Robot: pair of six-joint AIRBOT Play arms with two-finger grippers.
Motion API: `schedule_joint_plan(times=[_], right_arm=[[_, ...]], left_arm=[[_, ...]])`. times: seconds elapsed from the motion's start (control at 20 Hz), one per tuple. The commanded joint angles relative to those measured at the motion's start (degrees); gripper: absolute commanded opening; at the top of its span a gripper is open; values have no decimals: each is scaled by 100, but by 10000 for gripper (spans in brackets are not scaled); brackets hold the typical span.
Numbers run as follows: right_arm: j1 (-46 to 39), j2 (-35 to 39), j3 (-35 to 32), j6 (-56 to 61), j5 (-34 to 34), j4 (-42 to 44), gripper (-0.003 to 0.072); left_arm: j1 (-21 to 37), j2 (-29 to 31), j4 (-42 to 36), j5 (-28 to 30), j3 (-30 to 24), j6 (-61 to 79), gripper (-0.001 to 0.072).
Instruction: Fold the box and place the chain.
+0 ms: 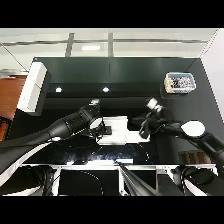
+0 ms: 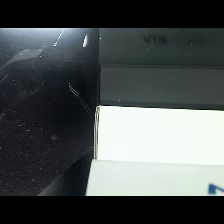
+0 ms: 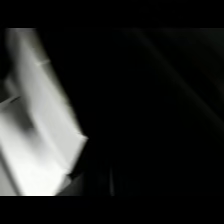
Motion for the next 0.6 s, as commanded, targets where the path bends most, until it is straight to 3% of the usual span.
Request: schedule_joint_plan(times=[0.0, 0.1, 0.2, 0.35, 0.55], right_arm=[[-1346, 470, 15, 2970, 251, -828, 13], [-2140, 369, 15, 4872, 415, -1635, 12], [-2896, 42, 15, 5770, 1060, -2476, 11], [-3707, -807, 15, 5761, 2273, -2441, 12], [-3526, -1832, 15, 5093, 3064, -1609, 12]], left_arm=[[13, 2, -28, -24, 0, 116, 25], [11, 2, -9, 15, 0, 118, 24], [9, 2, 81, 17, 0, 122, 24], [7, 2, 98, 17, 0, 164, 24], [7, 2, 105, 59, 0, 166, 24]])
